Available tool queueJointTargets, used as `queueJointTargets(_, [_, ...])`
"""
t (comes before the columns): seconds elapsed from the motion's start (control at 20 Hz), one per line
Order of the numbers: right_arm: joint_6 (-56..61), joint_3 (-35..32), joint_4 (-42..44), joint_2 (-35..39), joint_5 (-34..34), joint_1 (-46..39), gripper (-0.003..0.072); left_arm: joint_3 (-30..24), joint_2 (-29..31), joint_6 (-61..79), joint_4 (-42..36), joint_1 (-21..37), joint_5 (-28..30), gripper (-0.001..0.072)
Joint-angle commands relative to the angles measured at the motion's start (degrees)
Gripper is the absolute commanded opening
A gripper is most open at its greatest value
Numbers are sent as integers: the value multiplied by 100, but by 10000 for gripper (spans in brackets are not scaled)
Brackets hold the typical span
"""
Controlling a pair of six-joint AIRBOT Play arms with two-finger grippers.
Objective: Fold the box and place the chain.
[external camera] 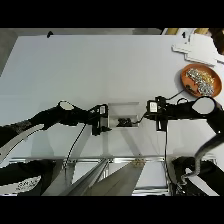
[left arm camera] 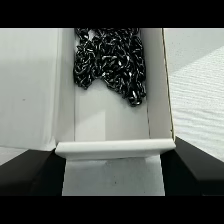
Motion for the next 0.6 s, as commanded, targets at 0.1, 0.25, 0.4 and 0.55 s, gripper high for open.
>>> queueJointTargets(0.1, [31, 4, 1582, 264, 476, 101, 16, 0, 2, 2, 2, 0, -13, 12])
queueJointTargets(0.25, [26, 4, 1685, 262, 293, 511, 17, 0, 2, 2, 0, 0, -17, 12])
queueJointTargets(0.4, [31, 4, 1703, 234, -352, 1034, 17, 0, 2, 2, 0, 0, -17, 12])
queueJointTargets(0.55, [37, 4, 1816, -26, -817, 1438, 17, 0, 2, 2, 2, 0, -17, 12])
